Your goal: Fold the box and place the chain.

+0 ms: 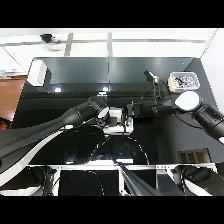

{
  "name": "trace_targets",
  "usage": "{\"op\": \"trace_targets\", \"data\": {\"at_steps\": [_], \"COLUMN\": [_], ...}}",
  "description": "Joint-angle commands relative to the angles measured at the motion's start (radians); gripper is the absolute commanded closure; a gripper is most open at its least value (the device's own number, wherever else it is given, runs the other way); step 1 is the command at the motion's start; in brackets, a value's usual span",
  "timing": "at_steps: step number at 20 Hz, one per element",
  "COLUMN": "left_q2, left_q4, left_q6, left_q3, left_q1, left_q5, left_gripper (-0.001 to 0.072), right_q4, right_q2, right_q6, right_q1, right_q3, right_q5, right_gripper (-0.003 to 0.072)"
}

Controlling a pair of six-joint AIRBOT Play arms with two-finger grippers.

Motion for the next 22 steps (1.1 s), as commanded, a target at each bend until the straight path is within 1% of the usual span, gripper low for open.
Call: {"op": "trace_targets", "data": {"at_steps": [1,2,5,7,10,16,17,18,19,22], "left_q2": [-0.001,-0.001,-0.001,-0.001,-0.001,-0.001,-0.001,-0.001,-0.001,-0.001], "left_q4": [0.0,0.0,0.0,0.0,0.0,0.0,0.0,0.0,0.0,0.0], "left_q6": [0.0,0.0,0.0,0.0,0.0,0.0,0.0,0.0,0.0,0.0], "left_q3": [0.0,0.0,0.0,0.0,0.0,0.0,0.0,0.0,0.0,0.0], "left_q1": [0.001,0.001,0.001,0.001,0.001,0.001,0.001,0.001,0.001,0.001], "left_q5": [0.0,0.0,0.0,0.0,0.0,0.0,0.0,0.0,0.0,0.0], "left_gripper": [0.0686,0.0685,0.0685,0.0685,0.0685,0.0685,0.0685,0.0685,0.0685,0.0685], "right_q4": [-0.003,-0.003,-0.093,-0.127,-0.135,-0.147,-0.146,-0.146,-0.146,-0.168], "right_q2": [-0.001,-0.001,-0.003,-0.005,-0.007,-0.008,-0.009,-0.009,-0.009,-0.009], "right_q6": [-0.037,-0.039,-0.036,-0.037,-0.037,-0.037,-0.037,-0.037,-0.037,-0.037], "right_q1": [-0.013,-0.016,-0.013,-0.013,-0.014,-0.014,-0.013,-0.013,-0.013,-0.017], "right_q3": [0.077,0.08,0.079,0.073,0.048,0.046,0.046,0.046,0.046,0.046], "right_q5": [0.06,0.062,0.086,0.113,0.124,0.164,0.163,0.158,0.151,0.137], "right_gripper": [0.0674,0.0674,0.0674,0.0674,0.0674,0.0672,0.0657,0.0531,0.049,0.049]}}
